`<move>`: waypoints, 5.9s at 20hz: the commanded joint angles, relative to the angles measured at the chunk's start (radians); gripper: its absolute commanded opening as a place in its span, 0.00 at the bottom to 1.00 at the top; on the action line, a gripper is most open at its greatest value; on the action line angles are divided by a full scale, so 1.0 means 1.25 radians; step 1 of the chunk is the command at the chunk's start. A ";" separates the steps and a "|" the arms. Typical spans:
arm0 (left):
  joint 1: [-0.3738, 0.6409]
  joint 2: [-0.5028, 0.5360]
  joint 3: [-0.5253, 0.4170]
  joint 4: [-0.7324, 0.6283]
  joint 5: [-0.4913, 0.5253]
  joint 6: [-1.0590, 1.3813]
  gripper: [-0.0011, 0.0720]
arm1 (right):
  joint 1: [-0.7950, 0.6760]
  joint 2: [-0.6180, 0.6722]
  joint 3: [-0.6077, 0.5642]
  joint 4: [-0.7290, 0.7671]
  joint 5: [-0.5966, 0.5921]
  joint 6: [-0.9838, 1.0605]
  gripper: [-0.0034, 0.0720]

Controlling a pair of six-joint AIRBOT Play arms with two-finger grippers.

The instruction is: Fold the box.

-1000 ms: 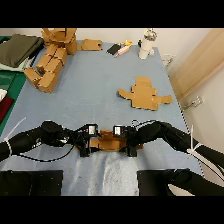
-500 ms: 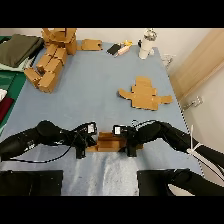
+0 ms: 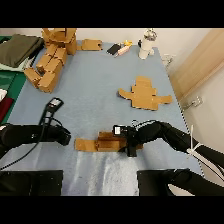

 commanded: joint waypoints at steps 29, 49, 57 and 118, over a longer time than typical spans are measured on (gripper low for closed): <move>-0.204 -0.240 0.049 -0.280 0.105 -0.194 0.04 | 0.000 -0.001 0.000 0.000 0.000 0.000 0.73; -0.196 -0.265 0.057 -0.309 0.092 -0.189 0.49 | 0.000 -0.001 0.000 0.000 0.000 0.000 0.73; -0.197 -0.266 0.075 -0.336 0.042 -0.168 0.50 | 0.000 -0.001 0.000 0.000 0.000 0.000 0.73; -0.563 -0.644 0.503 0.324 -0.211 -0.965 0.10 | 0.000 -0.001 0.000 0.000 0.000 0.000 0.73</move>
